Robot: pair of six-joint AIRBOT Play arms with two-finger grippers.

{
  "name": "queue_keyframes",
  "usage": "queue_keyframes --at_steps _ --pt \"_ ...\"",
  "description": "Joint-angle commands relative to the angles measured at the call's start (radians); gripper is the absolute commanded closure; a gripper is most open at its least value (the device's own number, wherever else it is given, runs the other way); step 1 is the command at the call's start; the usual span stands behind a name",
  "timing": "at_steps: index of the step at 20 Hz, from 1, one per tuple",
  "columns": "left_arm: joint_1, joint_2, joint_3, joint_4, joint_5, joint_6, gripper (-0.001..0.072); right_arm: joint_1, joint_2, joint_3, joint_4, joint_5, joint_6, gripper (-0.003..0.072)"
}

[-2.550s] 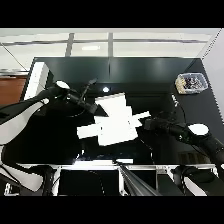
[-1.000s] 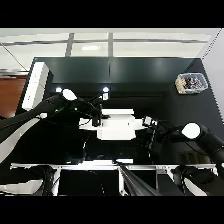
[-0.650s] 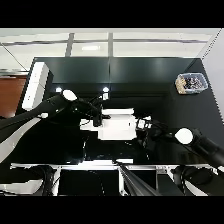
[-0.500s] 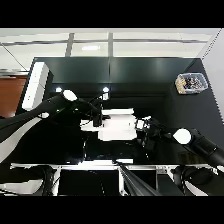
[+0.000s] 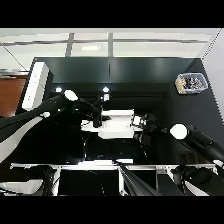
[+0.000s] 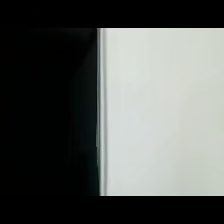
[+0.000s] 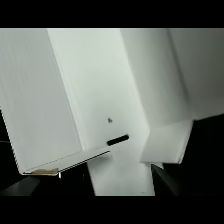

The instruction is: Fold the box and place the chain.

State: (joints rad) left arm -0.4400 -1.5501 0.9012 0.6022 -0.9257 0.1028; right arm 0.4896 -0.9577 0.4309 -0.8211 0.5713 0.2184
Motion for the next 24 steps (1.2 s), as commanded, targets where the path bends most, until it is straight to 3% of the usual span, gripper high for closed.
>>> queue_keyframes --at_steps 1,9,13,24 --pt "0.0 -0.001 0.001 0.0 -0.006 -0.002 0.0678 -0.009 -0.003 0.059 0.048 0.086 -0.003 -0.0029" --pt "0.0 -0.001 0.001 0.0 -0.013 -0.002 0.0678 -0.101 -0.01 0.087 0.138 0.073 -0.219 -0.0028" --pt "0.0 -0.001 0.001 0.0 -0.013 -0.003 0.0678 -0.122 -0.053 0.087 0.245 0.143 -0.312 -0.0027" --pt "0.0 -0.001 0.001 0.0 -0.013 -0.002 0.0678 -0.122 -0.055 0.086 0.043 0.233 -0.2 -0.0027"
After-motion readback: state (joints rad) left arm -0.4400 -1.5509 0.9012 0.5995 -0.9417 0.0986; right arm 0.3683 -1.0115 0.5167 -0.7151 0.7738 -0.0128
